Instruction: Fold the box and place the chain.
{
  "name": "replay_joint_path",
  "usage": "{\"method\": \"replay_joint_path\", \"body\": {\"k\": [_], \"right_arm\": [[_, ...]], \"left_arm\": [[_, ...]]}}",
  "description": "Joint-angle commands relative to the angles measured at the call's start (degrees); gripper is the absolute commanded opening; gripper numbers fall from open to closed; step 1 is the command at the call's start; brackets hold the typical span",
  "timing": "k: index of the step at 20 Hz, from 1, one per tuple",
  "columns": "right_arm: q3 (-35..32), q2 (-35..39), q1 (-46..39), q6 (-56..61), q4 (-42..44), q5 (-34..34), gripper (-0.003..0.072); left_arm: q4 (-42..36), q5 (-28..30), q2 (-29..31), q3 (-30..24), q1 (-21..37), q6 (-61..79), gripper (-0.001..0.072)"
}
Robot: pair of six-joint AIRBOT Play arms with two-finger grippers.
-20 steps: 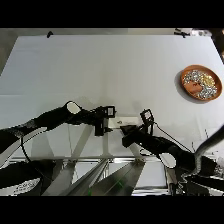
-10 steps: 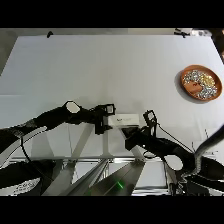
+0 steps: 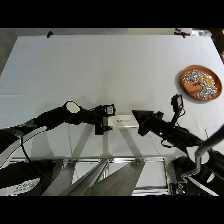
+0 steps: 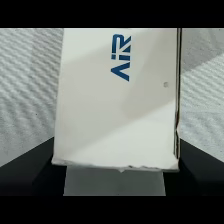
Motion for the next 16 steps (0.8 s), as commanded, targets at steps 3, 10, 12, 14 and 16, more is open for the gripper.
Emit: {"method": "replay_joint_path", "body": {"k": [3,10,12,14,16], "right_arm": [[18.29,0.15,-27.58,-0.96,-18.99,44.76,0.001],[28.74,-14.82,-40.19,-3.21,-24.63,73.68,0.0011],[28.48,-19.82,-40.19,-3.23,-24.68,75.69,0.0014],[28.46,-23.74,-40.19,-3.21,-24.55,74.03,0.0014],[28.46,-26.36,-40.19,-3.21,-24.46,71.17,0.0014]], "left_arm": [[0.04,-0.2,0.04,0.0,0.0,0.04,0.0372],[0.04,-0.24,0.04,0.0,-0.02,0.04,0.0372],[0.04,-0.48,0.04,0.0,-0.02,0.07,0.0372],[-0.83,-0.48,0.04,0.0,-0.04,0.09,0.0371],[-3.91,-0.46,0.04,0.0,-0.02,0.04,0.0347]]}}
